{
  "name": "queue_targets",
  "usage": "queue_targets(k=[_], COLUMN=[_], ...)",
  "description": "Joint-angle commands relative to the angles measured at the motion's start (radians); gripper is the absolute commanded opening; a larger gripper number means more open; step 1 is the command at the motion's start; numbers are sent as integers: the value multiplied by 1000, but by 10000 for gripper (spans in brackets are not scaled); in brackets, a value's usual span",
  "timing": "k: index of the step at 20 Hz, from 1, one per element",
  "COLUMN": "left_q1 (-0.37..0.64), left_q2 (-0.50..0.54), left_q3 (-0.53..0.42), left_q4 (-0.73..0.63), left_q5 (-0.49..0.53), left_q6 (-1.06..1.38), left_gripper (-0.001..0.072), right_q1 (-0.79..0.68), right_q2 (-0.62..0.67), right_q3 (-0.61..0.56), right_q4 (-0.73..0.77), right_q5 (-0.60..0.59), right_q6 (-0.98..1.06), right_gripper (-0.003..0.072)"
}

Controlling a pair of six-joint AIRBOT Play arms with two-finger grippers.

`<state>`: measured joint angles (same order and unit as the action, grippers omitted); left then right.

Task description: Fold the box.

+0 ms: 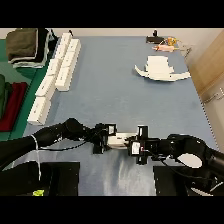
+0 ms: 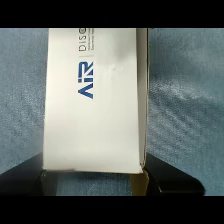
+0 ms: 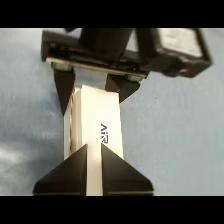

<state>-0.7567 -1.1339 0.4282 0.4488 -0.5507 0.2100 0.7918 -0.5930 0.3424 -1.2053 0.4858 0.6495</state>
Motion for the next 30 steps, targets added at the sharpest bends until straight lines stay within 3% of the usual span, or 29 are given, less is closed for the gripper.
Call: queue_targets(k=[1, 3, 7, 19, 30], left_q1=[0, 0, 0, 0, 0], left_q2=[0, 0, 0, 0, 0], left_q3=[1, 1, 1, 1, 1], left_q4=[0, 0, 0, 0, 0], left_q5=[0, 0, 0, 0, 0], left_q6=[0, 0, 0, 0, 0], left_gripper=[477, 476, 477, 476, 476], right_q1=[-1, -1, -1, 1, 1], right_q2=[-11, -43, -86, -87, -127], right_q3=[0, -14, -73, -168, -173], right_q4=[87, 169, 396, 410, 424], right_q5=[-37, -108, -250, -243, -244], right_q6=[236, 367, 382, 383, 391], right_gripper=[7, 6, 6, 6, 6])
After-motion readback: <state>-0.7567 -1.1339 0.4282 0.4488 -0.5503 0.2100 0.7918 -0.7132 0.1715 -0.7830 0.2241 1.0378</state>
